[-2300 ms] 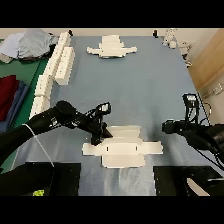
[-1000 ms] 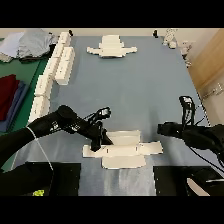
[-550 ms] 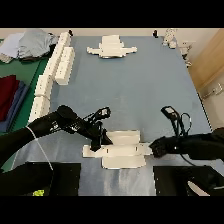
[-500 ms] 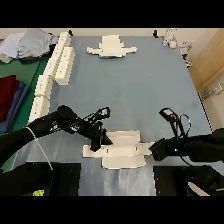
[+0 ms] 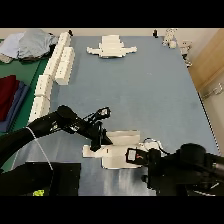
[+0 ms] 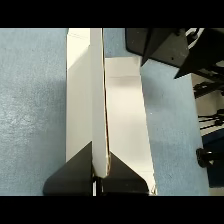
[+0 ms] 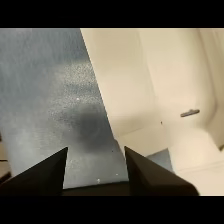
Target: Fold the box.
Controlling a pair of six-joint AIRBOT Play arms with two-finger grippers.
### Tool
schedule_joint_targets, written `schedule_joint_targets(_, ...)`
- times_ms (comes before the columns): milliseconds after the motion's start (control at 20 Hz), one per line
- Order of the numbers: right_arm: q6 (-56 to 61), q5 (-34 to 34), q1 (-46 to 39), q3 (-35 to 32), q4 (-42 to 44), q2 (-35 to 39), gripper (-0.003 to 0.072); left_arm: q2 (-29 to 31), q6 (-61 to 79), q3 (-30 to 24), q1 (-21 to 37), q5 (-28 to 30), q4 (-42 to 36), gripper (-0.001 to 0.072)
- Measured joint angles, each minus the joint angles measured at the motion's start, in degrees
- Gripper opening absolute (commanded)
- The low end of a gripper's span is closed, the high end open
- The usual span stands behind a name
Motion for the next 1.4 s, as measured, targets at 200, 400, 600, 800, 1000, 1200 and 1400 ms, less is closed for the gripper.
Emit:
schedule_joint_targets(200,0.4,6.0,3.2,0.9,-9.9,-7.8,0.0559,0.0,0.0,0.0,0.0,0.0,0.0,0.0014)
schedule_joint_targets(400,5.5,11.8,4.2,1.7,-18.9,-10.5,0.0557,0.0,0.0,0.0,0.0,0.0,0.0,0.0014)
schedule_joint_targets(600,9.1,13.4,4.4,2.6,-21.3,-10.2,0.0556,0.0,0.0,0.0,0.0,0.0,0.0,0.0014)
schedule_joint_targets(800,15.9,11.7,4.5,3.1,-22.1,-7.1,0.0556,0.0,0.0,0.0,0.0,0.0,0.0,0.0014)
schedule_joint_targets(1000,29.0,8.3,4.5,3.3,-25.2,-5.4,0.0556,0.0,0.0,0.0,0.0,0.0,0.0,0.0014)
schedule_joint_targets(1200,36.6,6.7,4.5,3.3,-27.0,-5.4,0.0558,0.0,0.0,0.0,0.0,0.0,0.0,0.0014)
schedule_joint_targets(1400,39.2,5.3,4.5,3.3,-28.0,-5.4,0.0679,0.0,0.0,0.0,0.0,0.0,0.0,0.0013)
